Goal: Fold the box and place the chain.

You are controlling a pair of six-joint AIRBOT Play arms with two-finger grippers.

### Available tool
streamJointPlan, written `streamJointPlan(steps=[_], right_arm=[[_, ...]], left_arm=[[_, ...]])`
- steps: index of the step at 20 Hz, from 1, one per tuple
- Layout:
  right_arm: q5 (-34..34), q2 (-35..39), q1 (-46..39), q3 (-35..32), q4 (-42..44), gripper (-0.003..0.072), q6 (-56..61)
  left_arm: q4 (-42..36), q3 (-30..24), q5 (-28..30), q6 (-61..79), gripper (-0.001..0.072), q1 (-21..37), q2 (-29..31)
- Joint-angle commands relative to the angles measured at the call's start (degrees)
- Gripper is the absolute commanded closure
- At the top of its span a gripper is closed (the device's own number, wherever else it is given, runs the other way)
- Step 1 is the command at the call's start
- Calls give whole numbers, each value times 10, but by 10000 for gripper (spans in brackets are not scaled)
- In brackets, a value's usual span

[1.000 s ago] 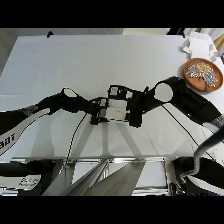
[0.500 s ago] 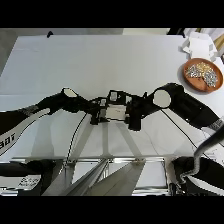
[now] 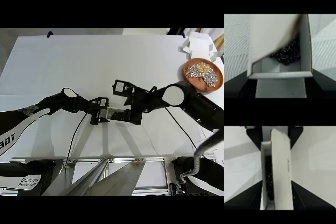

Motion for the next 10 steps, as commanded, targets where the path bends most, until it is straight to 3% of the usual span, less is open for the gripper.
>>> streamJointPlan(steps=[1,5,10], right_arm=[[31,5,-45,23,87,323,-67],[61,-7,-94,28,124,352,-97],[88,-66,-96,25,125,414,-114]], left_arm=[[0,0,0,0,556,0,0],[0,0,0,0,556,0,0],[0,0,0,0,556,0,0]])
